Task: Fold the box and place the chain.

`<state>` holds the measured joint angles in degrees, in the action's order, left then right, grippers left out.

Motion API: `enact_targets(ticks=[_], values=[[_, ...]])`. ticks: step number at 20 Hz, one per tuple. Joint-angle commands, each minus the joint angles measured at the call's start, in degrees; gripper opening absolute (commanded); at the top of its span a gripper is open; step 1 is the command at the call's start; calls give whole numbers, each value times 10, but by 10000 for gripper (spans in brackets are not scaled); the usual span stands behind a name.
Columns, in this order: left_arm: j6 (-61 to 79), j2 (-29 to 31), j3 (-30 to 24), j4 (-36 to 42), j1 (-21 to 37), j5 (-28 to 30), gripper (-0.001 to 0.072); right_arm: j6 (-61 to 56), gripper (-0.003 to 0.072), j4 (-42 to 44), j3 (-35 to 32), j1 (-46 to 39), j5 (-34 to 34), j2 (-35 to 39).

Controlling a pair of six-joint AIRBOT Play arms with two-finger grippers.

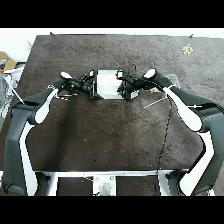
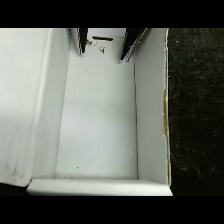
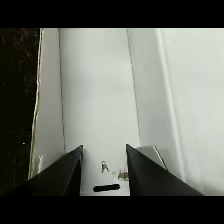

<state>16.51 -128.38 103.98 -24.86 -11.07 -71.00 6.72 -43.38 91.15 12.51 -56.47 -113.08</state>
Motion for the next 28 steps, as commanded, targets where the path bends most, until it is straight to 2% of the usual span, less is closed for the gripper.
enact_targets(ticks=[1, 2, 3, 8, 9, 10, 13, 14, 17, 19, 23, 28], values=[[0, 0, 0, 0, 0, 0, 234, 0, 392, -3, 0, 0, 16, 0], [0, 0, 0, 0, 0, 0, 233, 0, 685, -3, 0, 0, 24, 0], [0, 0, 0, 0, 0, 0, 233, 0, 621, -3, 0, 0, 26, 0], [0, 0, 0, 0, 0, 0, 234, -1, 621, -4, 0, 0, 24, 1], [0, 0, 0, 0, 0, 0, 233, -8, 565, -15, 0, 0, 21, 5], [0, 0, 0, 0, 0, 0, 234, -30, 408, -38, 0, -1, 17, 12], [0, 0, 0, 0, 0, 1, 233, -224, 81, -163, 0, -3, 17, 53], [0, 0, 0, 0, 0, 1, 233, -299, 33, -214, 0, -3, 16, 70], [0, 0, 0, 0, 0, 1, 233, -470, 35, -335, 0, -4, 12, 122], [0, 0, 0, 0, 0, 1, 234, -578, 11, -365, 0, -12, 5, 150], [0, 0, 0, 0, 0, 1, 233, -727, 10, -346, 0, -62, -53, 162], [0, 0, 0, 0, 0, 1, 233, -745, 12, -221, 0, -111, -59, 110]])
